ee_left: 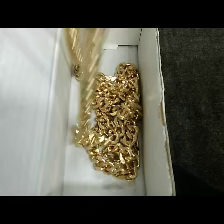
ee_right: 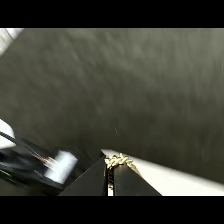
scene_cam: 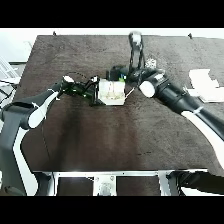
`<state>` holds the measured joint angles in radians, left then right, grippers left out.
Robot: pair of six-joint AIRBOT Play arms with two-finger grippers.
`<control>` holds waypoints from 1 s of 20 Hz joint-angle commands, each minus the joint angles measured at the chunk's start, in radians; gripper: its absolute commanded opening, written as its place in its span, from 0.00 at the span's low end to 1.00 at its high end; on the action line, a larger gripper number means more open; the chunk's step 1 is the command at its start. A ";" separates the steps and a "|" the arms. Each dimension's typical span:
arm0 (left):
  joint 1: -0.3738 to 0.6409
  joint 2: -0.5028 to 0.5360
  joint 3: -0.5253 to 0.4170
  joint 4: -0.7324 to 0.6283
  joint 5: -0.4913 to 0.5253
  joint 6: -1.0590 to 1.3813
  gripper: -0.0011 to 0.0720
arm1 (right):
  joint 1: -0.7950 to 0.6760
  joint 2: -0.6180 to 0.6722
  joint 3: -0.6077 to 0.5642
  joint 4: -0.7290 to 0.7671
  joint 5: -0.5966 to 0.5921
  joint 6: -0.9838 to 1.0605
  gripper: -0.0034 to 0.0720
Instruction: Fold the box and place the chain.
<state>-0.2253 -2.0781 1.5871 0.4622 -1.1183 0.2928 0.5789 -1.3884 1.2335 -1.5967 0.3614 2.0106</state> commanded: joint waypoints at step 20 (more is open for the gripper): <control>0.000 0.000 0.000 0.000 0.001 0.000 0.48 | -0.413 -0.200 -0.090 0.322 -0.012 -0.300 0.76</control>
<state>-0.2253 -2.0781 1.5871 0.4625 -1.1183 0.2924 0.2459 -1.5101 1.1007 -1.4750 0.3473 1.9106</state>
